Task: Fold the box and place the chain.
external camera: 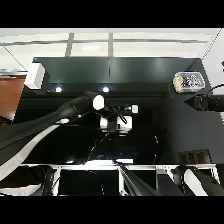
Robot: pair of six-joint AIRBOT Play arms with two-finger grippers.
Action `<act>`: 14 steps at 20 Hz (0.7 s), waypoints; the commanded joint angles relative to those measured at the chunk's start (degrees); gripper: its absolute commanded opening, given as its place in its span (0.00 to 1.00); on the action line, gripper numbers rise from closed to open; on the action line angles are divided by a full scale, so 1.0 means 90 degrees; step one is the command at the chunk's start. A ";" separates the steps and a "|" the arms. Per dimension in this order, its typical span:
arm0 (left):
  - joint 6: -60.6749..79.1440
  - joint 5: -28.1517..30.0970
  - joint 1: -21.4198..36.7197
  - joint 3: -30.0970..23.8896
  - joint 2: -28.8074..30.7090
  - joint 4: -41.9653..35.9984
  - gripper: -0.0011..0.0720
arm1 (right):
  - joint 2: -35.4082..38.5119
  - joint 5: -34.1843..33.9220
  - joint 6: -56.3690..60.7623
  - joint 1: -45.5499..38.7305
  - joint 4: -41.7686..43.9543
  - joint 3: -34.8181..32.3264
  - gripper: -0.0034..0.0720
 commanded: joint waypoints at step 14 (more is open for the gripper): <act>-0.5294 -0.2849 0.7616 -0.0236 0.1460 0.2480 0.52 | 0.0000 -0.0005 0.0000 0.0000 -0.0066 -0.0005 0.07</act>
